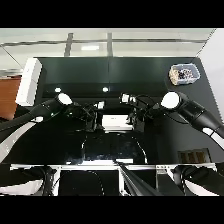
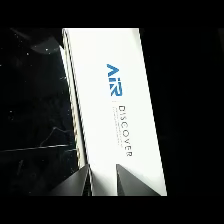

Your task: Fold the box and place the chain.

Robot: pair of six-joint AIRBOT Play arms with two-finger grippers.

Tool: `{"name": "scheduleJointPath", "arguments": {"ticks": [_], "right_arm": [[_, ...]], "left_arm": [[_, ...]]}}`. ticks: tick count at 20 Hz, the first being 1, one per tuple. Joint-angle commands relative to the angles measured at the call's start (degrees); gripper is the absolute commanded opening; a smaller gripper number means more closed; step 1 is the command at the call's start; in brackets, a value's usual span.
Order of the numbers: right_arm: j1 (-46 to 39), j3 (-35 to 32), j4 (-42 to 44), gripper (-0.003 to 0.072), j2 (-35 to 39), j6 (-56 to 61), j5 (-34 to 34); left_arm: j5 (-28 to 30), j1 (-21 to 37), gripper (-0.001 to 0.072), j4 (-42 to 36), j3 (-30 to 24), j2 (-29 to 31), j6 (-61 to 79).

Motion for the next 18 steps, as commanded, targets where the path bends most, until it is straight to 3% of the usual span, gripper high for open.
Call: {"name": "scheduleJointPath", "arguments": {"ticks": [1, 7, 11, 12, 13, 15, 18], "right_arm": [[0.04, -0.46, -0.17, 0.021, 0.0, 0.57, -0.15], [1.25, -2.67, 0.94, 0.0209, 0.42, 3.56, -1.01], [-3.48, -1.42, 0.85, 0.02, 4.26, 24.48, 2.27], [-5.51, -1.44, 1.05, 0.016, 4.37, 30.58, 4.98], [-7.28, -2.12, 2.62, 0.0016, 4.35, 33.86, 7.39], [-8.83, -5.44, 12.13, 0.0015, 4.28, 33.66, 7.72], [-8.13, -11.04, 30.29, 0.0015, 3.39, 32.46, 0.09]], "left_arm": [[-0.04, 0.0, 0.0398, -0.02, 0.02, 0.0, -0.07], [-0.07, 0.0, 0.0398, -0.02, 0.02, 0.0, -0.07], [-0.04, 0.0, 0.0398, -0.02, 0.02, 0.0, -0.07], [-0.04, 0.0, 0.0398, -0.02, 0.02, 0.0, -0.07], [-0.04, 0.0, 0.0398, -0.02, 0.02, 0.0, -0.09], [-0.04, 0.0, 0.0398, -0.02, 0.02, 0.0, -0.07], [-0.04, 0.0, 0.0398, -0.02, 0.02, 0.0, -0.07]]}}
